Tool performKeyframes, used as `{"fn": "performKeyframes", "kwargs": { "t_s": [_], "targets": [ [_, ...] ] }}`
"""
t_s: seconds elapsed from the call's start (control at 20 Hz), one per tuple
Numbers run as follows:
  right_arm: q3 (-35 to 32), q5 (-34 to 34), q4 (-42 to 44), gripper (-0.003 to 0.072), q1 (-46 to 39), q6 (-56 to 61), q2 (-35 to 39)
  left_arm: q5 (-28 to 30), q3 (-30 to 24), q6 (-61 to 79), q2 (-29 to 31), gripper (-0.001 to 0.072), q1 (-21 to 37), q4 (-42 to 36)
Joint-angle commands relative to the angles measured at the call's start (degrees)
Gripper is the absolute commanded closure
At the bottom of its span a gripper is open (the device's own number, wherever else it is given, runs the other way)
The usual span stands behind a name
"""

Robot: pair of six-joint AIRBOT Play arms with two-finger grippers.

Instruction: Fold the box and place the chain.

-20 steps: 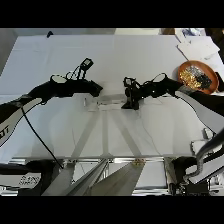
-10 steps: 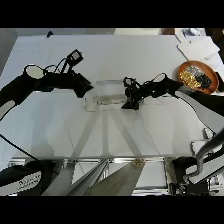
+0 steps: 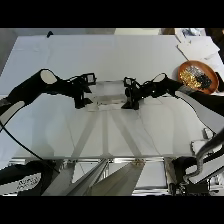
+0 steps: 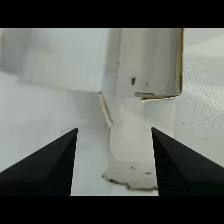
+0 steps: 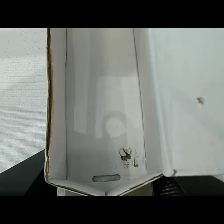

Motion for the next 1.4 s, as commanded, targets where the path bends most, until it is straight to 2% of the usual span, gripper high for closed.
{"fn": "performKeyframes", "kwargs": {
  "t_s": [0.0, 0.1, 0.35, 0.75, 0.95, 1.05, 1.15, 1.35],
  "targets": [
    [0.0, 0.0, 0.0, 0.0303, 0.0, 0.0, 0.0, 1.7, 0.0, 4.4, -2.8, 0.0185, -3.1, 1.1],
    [0.0, 0.0, 0.0, 0.0303, 0.0, 0.0, 0.0, 2.8, 0.0, 4.3, -3.6, 0.0186, -3.5, 1.1],
    [0.0, 0.0, 0.0, 0.0303, 0.0, 0.0, 0.0, 1.3, 0.0, 3.8, -4.3, 0.0206, -3.4, 4.8],
    [0.0, 0.0, 0.0, 0.0303, 0.0, 0.0, 0.0, 0.8, 0.0, 7.1, -4.3, 0.0227, -3.4, 3.5],
    [0.0, 0.0, 0.0, 0.0303, 0.0, 0.0, 0.0, 2.0, 0.0, 9.4, -4.3, 0.0323, -3.4, 1.1],
    [0.0, 0.0, 0.0, 0.0303, 0.0, 0.0, 0.0, 2.1, 0.0, 9.4, -4.4, 0.033, -3.4, 1.1],
    [0.0, 0.0, 0.0, 0.0303, 0.0, 0.0, 0.0, 2.4, 0.0, 10.9, -4.4, 0.0392, -3.4, 1.0],
    [0.0, 0.0, 0.0, 0.0303, 0.0, 0.0, 0.0, 3.6, 0.0, 10.9, -5.8, 0.0407, -3.5, -2.1]
  ]
}}
